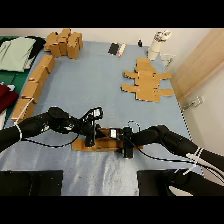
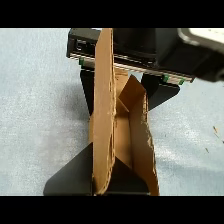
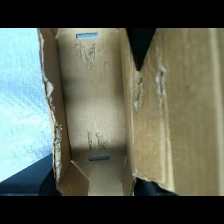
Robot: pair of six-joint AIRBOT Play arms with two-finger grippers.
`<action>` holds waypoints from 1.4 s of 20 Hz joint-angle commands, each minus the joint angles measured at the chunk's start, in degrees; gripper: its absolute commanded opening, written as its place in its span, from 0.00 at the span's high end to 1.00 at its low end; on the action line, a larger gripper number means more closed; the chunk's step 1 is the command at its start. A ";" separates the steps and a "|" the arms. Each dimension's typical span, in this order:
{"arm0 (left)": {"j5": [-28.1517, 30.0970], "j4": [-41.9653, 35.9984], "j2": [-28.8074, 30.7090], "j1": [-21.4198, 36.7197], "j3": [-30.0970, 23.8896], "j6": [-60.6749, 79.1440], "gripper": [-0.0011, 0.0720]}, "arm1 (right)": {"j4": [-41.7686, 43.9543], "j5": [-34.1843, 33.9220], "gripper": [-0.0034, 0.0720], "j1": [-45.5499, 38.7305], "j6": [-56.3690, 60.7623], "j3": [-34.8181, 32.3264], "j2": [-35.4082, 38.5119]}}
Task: Fold the box.
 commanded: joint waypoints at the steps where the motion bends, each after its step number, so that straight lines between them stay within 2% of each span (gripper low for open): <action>1: 0.11 -0.07 0.04 0.02 0.02 0.00 0.97 | -0.17 -0.02 0.29 0.04 0.00 -0.02 -0.07; 21: 0.24 -1.16 0.04 0.02 0.02 -0.09 0.97 | -0.20 -0.02 0.29 0.04 0.00 -0.02 -0.09; 25: 0.26 0.31 0.24 0.20 0.13 -9.20 0.95 | -0.20 -0.02 0.29 0.04 0.00 -0.02 -0.09; 26: 0.31 1.99 0.72 0.63 0.13 -11.82 0.48 | -0.20 -0.02 0.29 0.04 0.00 -0.02 -0.09; 27: 0.76 3.69 1.42 1.44 0.13 -15.80 0.08 | -0.22 -0.02 0.29 0.04 0.00 -0.02 -0.09; 28: 0.66 6.60 2.56 2.89 0.13 -19.61 0.07 | -0.22 -0.02 0.29 0.04 0.00 -0.02 -0.09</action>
